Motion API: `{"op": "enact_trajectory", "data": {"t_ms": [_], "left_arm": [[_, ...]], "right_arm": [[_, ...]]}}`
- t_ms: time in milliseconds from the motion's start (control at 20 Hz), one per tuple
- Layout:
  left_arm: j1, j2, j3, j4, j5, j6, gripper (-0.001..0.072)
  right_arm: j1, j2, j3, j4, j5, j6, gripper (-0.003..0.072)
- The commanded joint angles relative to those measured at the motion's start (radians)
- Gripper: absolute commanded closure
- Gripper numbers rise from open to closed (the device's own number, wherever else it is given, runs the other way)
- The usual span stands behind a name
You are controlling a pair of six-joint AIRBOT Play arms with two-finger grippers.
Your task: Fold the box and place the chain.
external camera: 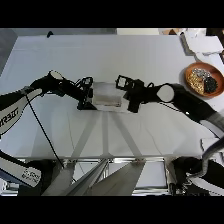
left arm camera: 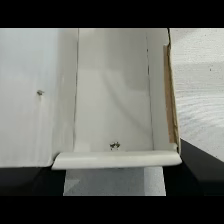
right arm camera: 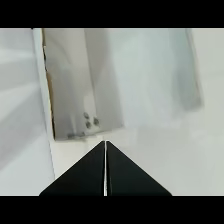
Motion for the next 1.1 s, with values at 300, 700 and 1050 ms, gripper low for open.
{"op": "enact_trajectory", "data": {"t_ms": [300, 700, 1050], "left_arm": [[0.0, 0.0, 0.0, 0.0, -0.001, 0.0, 0.0436], [0.0, 0.0, 0.0, 0.0, 0.0, 0.0, 0.0436], [0.0, 0.0, 0.0, 0.0, 0.0, 0.0, 0.0436]], "right_arm": [[-0.3, 0.216, -0.068, -0.226, 0.35, 0.69, 0.0676], [-0.433, 0.026, -0.287, 0.294, 0.169, 0.643, 0.0679], [-0.409, -0.193, -0.287, 0.7, 0.148, 0.387, 0.0679]]}}
